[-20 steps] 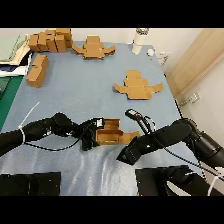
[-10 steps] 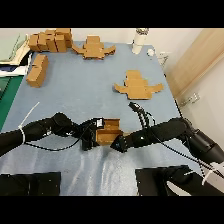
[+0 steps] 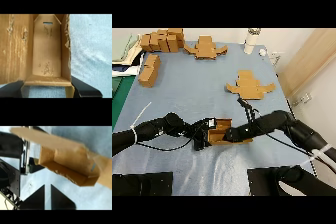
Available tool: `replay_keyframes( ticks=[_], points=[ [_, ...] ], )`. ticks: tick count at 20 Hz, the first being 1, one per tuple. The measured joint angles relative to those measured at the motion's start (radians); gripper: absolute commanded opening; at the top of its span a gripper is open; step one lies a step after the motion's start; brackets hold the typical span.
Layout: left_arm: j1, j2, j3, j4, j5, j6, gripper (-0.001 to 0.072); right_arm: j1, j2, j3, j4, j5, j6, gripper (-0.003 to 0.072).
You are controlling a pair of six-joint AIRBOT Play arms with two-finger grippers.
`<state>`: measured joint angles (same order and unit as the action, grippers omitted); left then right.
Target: Fold the box.
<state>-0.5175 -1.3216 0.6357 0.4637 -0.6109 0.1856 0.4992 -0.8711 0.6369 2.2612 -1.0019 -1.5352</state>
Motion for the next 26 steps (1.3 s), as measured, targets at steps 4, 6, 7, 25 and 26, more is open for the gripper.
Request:
replay_keyframes(
  ticks=[4, 6, 7, 25, 26],
  points=[
    [0.000, 0.000, 0.000, 0.000, 0.000, 0.000, 0.0372, 0.000, -0.141, 0.133, -0.035, 0.023, -0.065, 0.0002],
    [0.000, 0.000, 0.000, 0.000, 0.000, 0.000, 0.0372, -0.002, -0.215, 0.193, -0.079, 0.034, -0.090, 0.0002],
    [0.000, 0.000, 0.000, 0.000, 0.000, 0.000, 0.0372, -0.002, -0.246, 0.213, -0.105, 0.044, -0.098, 0.0002],
    [-0.001, 0.000, 0.000, 0.000, 0.000, 0.000, 0.0372, 0.033, -0.385, 0.239, -0.271, 0.141, -0.197, 0.0001],
    [-0.001, 0.000, 0.000, 0.000, 0.000, 0.000, 0.0372, 0.030, -0.358, 0.252, -0.290, 0.139, -0.199, 0.0002]
  ],
)
